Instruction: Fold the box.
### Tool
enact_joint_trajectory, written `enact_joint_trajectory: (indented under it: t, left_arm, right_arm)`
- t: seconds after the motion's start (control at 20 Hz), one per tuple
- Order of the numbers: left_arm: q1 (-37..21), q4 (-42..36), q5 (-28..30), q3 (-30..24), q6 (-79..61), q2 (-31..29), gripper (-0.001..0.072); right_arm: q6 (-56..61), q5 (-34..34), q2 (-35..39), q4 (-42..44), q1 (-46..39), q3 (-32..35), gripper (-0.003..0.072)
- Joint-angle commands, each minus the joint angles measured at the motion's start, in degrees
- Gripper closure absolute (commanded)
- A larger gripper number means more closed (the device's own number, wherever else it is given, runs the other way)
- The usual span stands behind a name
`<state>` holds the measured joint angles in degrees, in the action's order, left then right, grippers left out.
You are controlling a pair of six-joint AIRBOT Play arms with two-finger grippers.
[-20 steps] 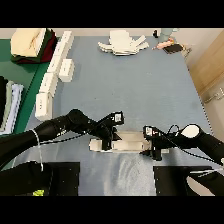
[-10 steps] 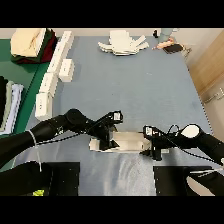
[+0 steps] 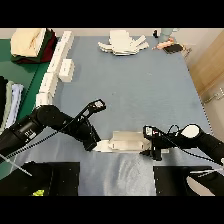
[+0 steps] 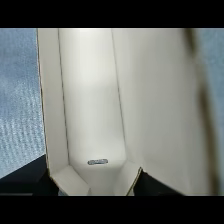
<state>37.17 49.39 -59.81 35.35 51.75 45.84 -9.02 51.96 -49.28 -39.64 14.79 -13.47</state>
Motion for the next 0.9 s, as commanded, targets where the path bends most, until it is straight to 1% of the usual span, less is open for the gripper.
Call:
enact_joint_trajectory:
  t: [0.0, 0.1, 0.3, 0.4, 0.5, 0.6, 0.75, 0.85]
  left_arm:
    - [3.43, -9.77, 0.31, 0.26, 10.67, -0.28, 0.0691]
    - [6.19, -16.76, 8.74, 0.31, 10.99, 2.29, 0.0691]
    - [6.67, -31.63, 24.57, 0.31, 10.82, 6.25, 0.0691]
    - [6.67, -33.51, 29.68, 0.31, 10.84, 7.69, 0.0691]
    - [6.67, -33.44, 32.79, 0.31, 10.84, 10.16, 0.0691]
    - [6.67, -33.2, 33.94, 0.31, 10.95, 13.66, 0.0691]
    - [6.64, -32.61, 34.25, 0.31, 12.41, 19.61, 0.0691]
    - [6.67, -32.61, 33.16, 0.31, 13.42, 22.53, 0.0691]
  right_arm:
    - [0.0, 0.04, 0.0, -0.02, -0.02, -0.02, 0.0097]
    - [0.0, 0.04, 0.0, -0.02, -0.02, -0.02, 0.0097]
    - [0.0, 0.04, 0.0, 0.0, -0.02, -0.02, 0.0098]
    - [0.0, 0.04, 0.0, 0.0, -0.02, -0.02, 0.0098]
    - [0.0, 0.04, 0.0, -0.02, -0.02, -0.02, 0.0097]
    - [0.0, 0.04, 0.0, 0.0, -0.02, -0.02, 0.0098]
    - [0.0, 0.04, 0.0, -0.02, -0.02, -0.02, 0.0098]
    - [0.0, 0.04, 0.0, -0.02, -0.02, -0.02, 0.0097]
